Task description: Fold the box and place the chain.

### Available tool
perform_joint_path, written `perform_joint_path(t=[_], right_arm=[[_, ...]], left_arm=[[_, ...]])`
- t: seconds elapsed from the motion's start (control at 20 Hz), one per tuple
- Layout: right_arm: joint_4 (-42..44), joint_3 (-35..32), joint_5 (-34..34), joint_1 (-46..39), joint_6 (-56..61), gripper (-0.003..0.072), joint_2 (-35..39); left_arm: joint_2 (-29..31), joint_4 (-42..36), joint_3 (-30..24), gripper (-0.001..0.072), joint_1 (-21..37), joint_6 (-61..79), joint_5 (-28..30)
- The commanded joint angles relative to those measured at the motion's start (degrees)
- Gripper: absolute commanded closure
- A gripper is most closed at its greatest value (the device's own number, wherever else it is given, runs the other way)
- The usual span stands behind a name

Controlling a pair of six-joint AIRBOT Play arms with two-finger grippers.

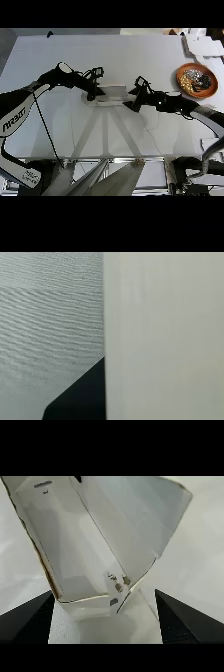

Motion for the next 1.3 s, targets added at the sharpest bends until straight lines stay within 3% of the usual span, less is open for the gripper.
perform_joint_path(t=[0.0, 0.45, 0.8, 1.25], right_arm=[[-6.1, 2.1, 1.2, 0.0, -1.9, -0.0007, -0.9], [-9.1, 9.9, 10.6, 0.0, 0.0, -0.0007, -7.2], [-22.3, 9.9, 9.9, -0.1, 8.9, -0.0007, -7.4], [-21.4, 10.0, 9.4, -0.1, 14.2, -0.0007, -7.1]], left_arm=[[0.0, 0.0, 0.0, 0.0696, 0.0, 0.1, 0.0], [0.0, 0.0, 0.0, 0.0696, 0.0, 0.1, 0.0], [0.0, 0.0, 0.0, 0.0696, 0.0, 0.1, 0.0], [0.0, 0.0, 0.0, 0.0696, 0.0, 0.1, 0.0]])
